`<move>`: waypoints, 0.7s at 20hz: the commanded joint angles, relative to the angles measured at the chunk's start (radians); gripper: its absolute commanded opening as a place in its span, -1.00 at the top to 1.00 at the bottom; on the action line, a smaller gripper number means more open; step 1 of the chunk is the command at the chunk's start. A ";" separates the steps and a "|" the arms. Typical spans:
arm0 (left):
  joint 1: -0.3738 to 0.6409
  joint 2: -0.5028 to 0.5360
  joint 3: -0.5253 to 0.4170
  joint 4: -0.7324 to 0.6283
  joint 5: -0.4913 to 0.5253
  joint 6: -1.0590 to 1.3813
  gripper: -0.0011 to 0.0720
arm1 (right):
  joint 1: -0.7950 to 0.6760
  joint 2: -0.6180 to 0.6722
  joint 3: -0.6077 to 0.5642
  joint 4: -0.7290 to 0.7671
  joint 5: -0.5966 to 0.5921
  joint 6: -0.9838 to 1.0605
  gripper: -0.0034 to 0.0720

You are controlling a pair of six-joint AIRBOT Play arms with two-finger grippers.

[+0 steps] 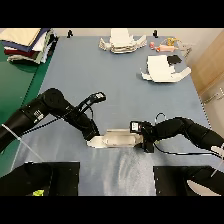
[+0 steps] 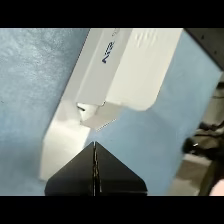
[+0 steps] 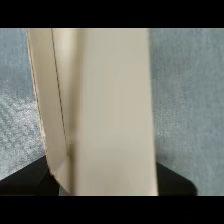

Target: Fold the box.

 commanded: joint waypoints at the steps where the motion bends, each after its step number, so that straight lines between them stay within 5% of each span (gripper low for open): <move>1: -0.048 -0.014 0.001 -0.197 0.052 -0.141 0.93 | 0.001 0.000 0.000 0.000 0.000 0.000 -0.26; 6: -0.034 -0.167 0.024 -0.449 0.223 -0.185 0.93 | 0.001 0.000 0.000 0.000 0.000 0.000 -0.26; 9: 0.021 -0.215 0.031 -0.458 0.305 -0.233 0.93 | 0.001 0.000 0.000 0.000 0.000 0.000 -0.26; 14: 0.058 -0.314 0.030 -0.393 0.270 -0.378 0.93 | 0.001 0.000 0.000 0.000 0.000 0.000 -0.26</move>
